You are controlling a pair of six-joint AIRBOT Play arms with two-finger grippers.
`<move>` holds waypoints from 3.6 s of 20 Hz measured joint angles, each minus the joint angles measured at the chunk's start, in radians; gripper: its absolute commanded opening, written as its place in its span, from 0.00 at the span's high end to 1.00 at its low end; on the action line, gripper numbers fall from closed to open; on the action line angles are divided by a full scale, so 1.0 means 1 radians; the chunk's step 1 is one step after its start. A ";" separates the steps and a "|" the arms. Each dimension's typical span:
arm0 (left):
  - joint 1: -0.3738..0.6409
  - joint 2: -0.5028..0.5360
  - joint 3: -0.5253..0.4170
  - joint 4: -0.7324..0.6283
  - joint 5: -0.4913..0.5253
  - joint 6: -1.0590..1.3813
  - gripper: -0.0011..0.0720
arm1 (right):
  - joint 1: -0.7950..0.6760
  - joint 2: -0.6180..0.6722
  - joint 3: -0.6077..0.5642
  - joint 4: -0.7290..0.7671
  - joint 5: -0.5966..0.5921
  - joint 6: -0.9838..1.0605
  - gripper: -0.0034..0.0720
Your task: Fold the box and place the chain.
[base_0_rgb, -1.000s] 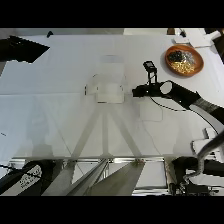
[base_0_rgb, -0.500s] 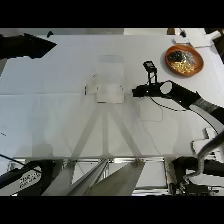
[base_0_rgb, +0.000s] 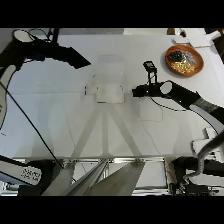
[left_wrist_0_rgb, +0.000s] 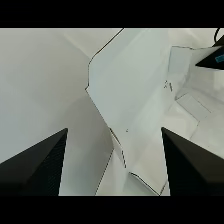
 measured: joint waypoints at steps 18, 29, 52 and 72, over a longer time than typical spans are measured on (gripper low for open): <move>-0.090 -0.245 0.146 0.028 0.007 -0.056 0.13 | 0.000 0.000 0.000 0.000 0.000 0.000 0.94; -0.111 -0.246 0.147 0.010 -0.079 0.168 0.45 | 0.000 0.000 0.000 0.000 0.000 0.000 0.94; -0.136 -0.279 0.148 0.026 -0.084 0.396 0.97 | 0.000 0.000 0.000 0.000 -0.001 0.000 0.94; -0.135 -0.279 0.148 0.028 -0.095 0.399 0.97 | 0.000 0.000 0.000 0.000 0.000 0.000 0.94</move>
